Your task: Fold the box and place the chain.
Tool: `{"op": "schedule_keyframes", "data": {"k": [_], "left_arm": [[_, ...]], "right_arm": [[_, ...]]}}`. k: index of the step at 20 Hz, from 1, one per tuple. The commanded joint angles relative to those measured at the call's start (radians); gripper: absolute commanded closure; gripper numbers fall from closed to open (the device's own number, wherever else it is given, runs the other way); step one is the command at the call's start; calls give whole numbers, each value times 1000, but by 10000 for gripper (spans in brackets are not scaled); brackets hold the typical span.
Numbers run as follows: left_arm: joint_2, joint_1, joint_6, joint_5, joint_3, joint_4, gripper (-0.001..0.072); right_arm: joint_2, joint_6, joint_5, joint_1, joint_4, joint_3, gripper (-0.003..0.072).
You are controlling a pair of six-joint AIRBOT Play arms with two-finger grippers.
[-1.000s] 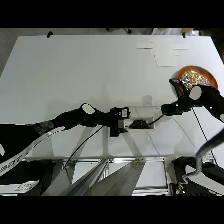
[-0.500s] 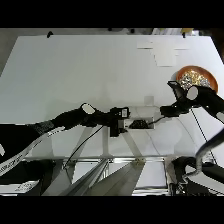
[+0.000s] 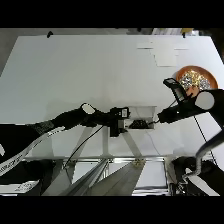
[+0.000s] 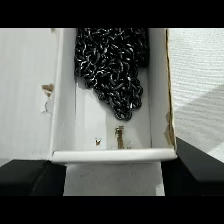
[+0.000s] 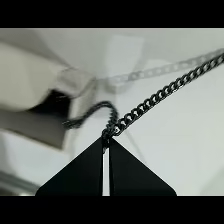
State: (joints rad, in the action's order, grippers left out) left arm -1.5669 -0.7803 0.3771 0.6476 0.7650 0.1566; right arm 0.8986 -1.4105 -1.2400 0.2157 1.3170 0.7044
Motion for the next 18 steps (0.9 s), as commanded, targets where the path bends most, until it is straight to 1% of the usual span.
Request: {"op": "schedule_keyframes", "data": {"k": [1,3,5,8,12,15,16,17,18], "left_arm": [[0,0,0,0,0,0,538],[0,0,0,0,0,0,538],[0,0,0,0,0,0,538],[0,0,0,0,0,0,538],[0,0,0,0,0,0,538],[0,0,1,0,0,0,538],[0,0,0,0,0,0,538],[0,0,0,0,0,0,538],[0,0,0,0,0,0,538]], "right_arm": [[-128,33,-24,42,-206,1,673],[-156,35,-22,57,-290,0,673],[-164,32,-4,85,-327,-1,673],[-164,27,94,148,-364,-7,673],[-162,20,217,222,-347,-34,672],[-144,19,232,224,-310,-63,669],[-132,19,231,224,-287,-66,620],[-123,19,232,224,-274,-67,545],[-115,20,232,222,-270,-67,452]]}}
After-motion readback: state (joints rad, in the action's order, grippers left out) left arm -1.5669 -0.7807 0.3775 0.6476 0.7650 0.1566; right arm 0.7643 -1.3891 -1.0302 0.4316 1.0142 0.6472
